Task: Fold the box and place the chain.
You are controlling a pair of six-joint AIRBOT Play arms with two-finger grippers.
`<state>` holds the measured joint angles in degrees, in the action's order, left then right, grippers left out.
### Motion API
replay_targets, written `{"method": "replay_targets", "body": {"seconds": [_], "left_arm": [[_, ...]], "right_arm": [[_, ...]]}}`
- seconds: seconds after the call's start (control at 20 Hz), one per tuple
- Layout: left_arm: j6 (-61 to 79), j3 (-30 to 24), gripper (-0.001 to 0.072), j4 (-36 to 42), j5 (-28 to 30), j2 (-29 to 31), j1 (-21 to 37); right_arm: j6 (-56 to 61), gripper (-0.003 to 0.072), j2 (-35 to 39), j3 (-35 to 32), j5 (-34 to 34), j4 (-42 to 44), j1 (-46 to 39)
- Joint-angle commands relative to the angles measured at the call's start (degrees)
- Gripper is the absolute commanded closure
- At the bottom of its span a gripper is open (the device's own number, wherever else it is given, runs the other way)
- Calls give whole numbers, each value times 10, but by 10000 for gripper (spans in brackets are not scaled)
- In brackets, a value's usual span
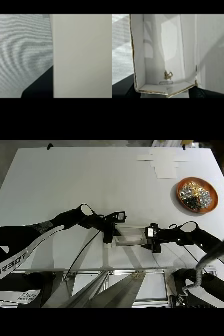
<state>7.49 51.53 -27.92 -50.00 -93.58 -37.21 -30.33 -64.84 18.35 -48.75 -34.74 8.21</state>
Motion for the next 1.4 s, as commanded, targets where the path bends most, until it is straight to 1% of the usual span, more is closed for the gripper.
{"method": "replay_targets", "body": {"seconds": [0.0, 1.05, 1.25, 1.3, 1.35], "left_arm": [[0, 0, 700, 0, 0, 0, 0], [0, 0, 700, 0, 0, 0, 0], [0, 0, 700, 0, -12, 0, 0], [0, 0, 687, 0, -21, 0, 0], [0, 0, 594, 0, -22, 0, 0]], "right_arm": [[0, 304, 0, 0, 0, 0, 0], [0, 304, 0, 0, 0, 0, 0], [0, 304, 0, 0, 0, 0, 0], [0, 304, 0, 0, 0, 0, 0], [0, 304, 0, 0, 0, 0, 0]]}}
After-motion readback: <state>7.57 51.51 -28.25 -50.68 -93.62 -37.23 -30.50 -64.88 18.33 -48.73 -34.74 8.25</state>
